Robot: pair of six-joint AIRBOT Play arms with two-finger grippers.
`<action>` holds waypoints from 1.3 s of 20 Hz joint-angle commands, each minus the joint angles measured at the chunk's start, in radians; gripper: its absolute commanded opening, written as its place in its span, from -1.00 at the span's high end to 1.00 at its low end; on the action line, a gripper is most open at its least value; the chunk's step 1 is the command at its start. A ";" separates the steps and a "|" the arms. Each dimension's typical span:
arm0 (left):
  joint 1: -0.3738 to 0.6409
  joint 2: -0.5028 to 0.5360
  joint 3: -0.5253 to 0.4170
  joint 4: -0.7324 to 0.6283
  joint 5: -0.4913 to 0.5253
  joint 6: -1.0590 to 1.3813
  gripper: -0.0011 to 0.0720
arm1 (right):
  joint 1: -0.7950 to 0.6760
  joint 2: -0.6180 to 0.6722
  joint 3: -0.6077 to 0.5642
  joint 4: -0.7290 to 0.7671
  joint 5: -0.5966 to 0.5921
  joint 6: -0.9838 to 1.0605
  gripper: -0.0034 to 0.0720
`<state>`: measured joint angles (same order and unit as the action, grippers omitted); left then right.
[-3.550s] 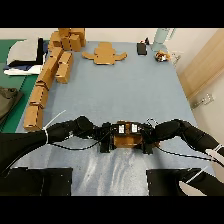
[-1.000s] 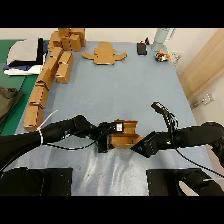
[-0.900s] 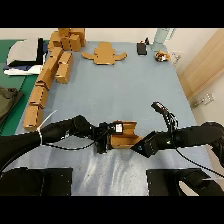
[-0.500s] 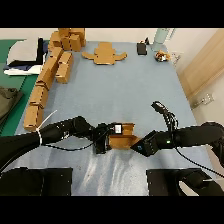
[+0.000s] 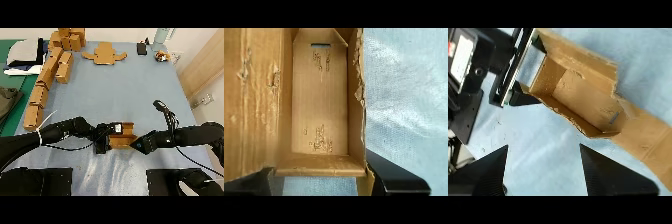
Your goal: Fold the box.
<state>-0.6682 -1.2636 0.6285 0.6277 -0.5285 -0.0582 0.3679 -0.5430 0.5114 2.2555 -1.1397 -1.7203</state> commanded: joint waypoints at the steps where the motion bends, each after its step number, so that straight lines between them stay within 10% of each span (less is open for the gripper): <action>1: 0.001 0.000 0.000 0.001 0.047 -0.013 -0.32 | 0.001 -0.003 -0.001 0.001 0.115 0.205 -0.96; 8: 0.001 0.000 0.000 0.002 0.047 0.017 -0.32 | 0.001 -0.188 -0.002 0.005 0.146 0.355 -0.59; 9: 0.001 0.000 0.000 0.002 0.047 0.017 -0.32 | 0.001 -0.220 -0.001 0.014 0.154 0.358 -0.30; 10: 0.001 0.000 0.000 0.002 0.047 0.017 -0.32 | 0.002 -0.247 0.002 0.039 0.167 0.349 0.40; 12: 0.001 -0.001 0.000 0.005 0.046 0.018 -0.32 | 0.002 -0.271 0.010 0.093 0.207 0.324 0.90; 26: 0.001 -0.008 -0.002 0.001 0.021 0.016 -0.32 | 0.066 -0.640 0.181 0.114 0.401 -0.034 0.90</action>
<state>-0.6674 -1.2713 0.6266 0.6308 -0.5026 -0.0414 0.4103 -1.1076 0.6815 2.3817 -0.7601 -1.6783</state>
